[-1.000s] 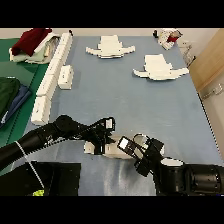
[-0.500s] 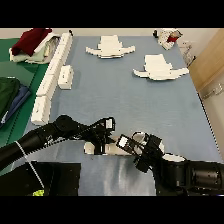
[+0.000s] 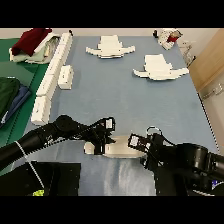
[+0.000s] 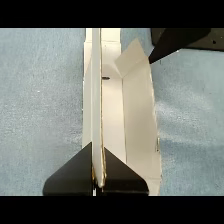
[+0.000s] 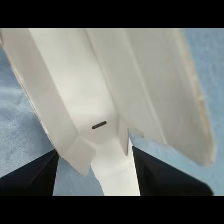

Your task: Fold the box.

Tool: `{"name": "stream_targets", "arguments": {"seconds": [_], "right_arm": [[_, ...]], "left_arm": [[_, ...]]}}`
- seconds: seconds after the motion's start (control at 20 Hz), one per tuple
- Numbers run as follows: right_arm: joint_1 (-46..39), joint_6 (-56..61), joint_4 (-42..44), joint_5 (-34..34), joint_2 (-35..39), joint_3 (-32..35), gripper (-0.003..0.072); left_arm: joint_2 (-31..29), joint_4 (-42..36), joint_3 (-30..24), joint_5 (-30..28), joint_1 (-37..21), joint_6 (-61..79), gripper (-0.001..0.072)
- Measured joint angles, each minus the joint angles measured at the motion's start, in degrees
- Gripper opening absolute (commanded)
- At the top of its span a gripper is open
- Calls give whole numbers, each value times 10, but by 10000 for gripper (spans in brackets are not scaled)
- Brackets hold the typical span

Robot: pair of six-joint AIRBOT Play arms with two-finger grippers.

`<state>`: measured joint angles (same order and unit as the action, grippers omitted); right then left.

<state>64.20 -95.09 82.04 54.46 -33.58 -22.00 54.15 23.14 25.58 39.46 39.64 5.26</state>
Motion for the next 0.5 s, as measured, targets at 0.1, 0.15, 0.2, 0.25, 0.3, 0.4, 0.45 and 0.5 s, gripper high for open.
{"name": "stream_targets", "arguments": {"seconds": [0.1,0.15,0.2,0.25,0.3,0.4,0.45,0.5], "right_arm": [[-45,-92,53,-26,10,12,715],[-65,-130,74,-35,11,16,716],[-83,-165,92,-44,12,18,716],[-100,-199,107,-54,13,20,716],[-116,-226,119,-62,14,22,716],[-143,-271,143,-74,12,24,716],[-154,-290,157,-78,8,25,716],[-163,-309,172,-83,2,27,716]], "left_arm": [[0,0,0,0,0,0,14],[0,0,0,0,0,0,14],[0,0,0,0,0,0,14],[0,0,0,0,0,0,14],[0,0,0,0,0,0,14],[0,0,0,0,0,0,14],[0,0,0,0,0,0,14],[0,0,0,0,0,0,14]]}}
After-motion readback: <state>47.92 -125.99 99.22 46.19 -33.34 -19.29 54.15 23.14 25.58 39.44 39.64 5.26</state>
